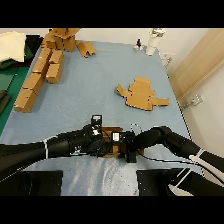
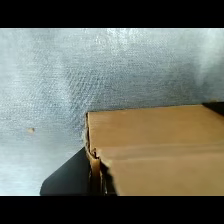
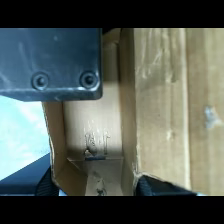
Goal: Fold the box.
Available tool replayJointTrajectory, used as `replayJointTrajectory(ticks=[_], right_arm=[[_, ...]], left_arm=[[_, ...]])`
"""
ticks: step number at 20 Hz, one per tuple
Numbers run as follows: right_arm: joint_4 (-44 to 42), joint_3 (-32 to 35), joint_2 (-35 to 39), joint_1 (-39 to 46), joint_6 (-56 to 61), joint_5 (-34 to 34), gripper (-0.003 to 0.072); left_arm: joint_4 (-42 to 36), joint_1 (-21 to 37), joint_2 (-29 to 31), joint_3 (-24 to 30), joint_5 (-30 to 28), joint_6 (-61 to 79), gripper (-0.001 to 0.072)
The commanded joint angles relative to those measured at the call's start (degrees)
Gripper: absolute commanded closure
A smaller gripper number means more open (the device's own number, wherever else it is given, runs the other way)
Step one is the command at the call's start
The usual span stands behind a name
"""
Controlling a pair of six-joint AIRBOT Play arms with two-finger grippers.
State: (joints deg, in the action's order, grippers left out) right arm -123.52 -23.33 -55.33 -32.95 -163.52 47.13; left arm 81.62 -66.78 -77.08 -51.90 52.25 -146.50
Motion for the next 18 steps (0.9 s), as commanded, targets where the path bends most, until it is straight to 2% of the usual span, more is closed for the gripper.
replayJointTrajectory(ticks=[1,4,6,10,14,18], right_arm=[[-0.1,0.0,0.0,0.0,0.0,-0.1,0.0188],[-0.1,0.0,0.0,0.0,0.0,-0.1,0.0188],[-0.1,0.0,0.0,0.0,0.0,-0.1,0.0188],[-0.1,0.0,0.0,0.0,0.0,-0.1,0.0188],[-0.1,0.0,0.0,0.0,0.0,-0.1,0.0188],[-0.1,0.0,0.0,0.0,0.0,-0.1,0.0188]], left_arm=[[-0.5,0.0,0.0,-0.1,-2.3,-1.5,0.0695],[-0.6,0.0,0.0,-0.1,-2.3,-1.4,0.0691],[-0.7,0.1,0.1,-0.1,-2.2,-2.0,0.0283],[-0.6,0.1,1.1,-0.4,-2.1,-2.1,0.0287],[-0.2,0.9,3.1,-0.4,1.8,-2.1,0.0287],[1.0,2.5,5.6,-0.4,2.7,-2.0,0.0287]])
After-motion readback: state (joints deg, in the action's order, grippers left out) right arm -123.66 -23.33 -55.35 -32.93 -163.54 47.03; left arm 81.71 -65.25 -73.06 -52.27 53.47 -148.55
